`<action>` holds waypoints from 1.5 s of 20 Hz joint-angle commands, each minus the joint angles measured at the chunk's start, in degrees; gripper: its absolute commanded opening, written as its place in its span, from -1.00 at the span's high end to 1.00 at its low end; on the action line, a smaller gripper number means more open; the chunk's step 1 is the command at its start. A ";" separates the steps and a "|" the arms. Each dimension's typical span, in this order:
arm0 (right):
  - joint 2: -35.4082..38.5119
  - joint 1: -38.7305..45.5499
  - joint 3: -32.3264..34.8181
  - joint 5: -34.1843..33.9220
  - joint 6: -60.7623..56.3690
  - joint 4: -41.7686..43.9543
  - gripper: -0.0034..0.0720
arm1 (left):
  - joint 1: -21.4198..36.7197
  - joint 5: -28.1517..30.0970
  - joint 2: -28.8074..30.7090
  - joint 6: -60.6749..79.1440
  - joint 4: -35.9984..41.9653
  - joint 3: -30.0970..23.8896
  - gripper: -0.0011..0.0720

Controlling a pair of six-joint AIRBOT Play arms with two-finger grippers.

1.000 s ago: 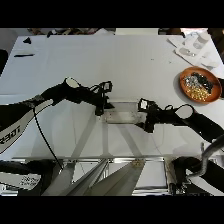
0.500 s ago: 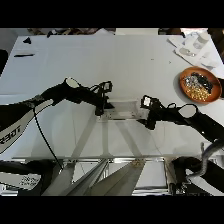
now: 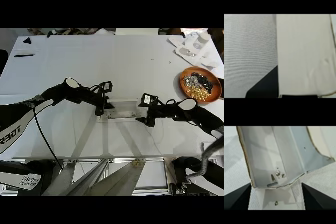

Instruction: Fold the box and place the chain.

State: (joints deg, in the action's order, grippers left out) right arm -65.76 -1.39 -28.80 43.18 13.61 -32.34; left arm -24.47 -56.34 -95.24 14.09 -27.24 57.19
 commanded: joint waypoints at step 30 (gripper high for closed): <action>-22.69 1.16 -11.91 14.23 11.80 0.76 -0.92 | -0.02 -0.02 -0.04 0.02 -0.02 -0.02 0.94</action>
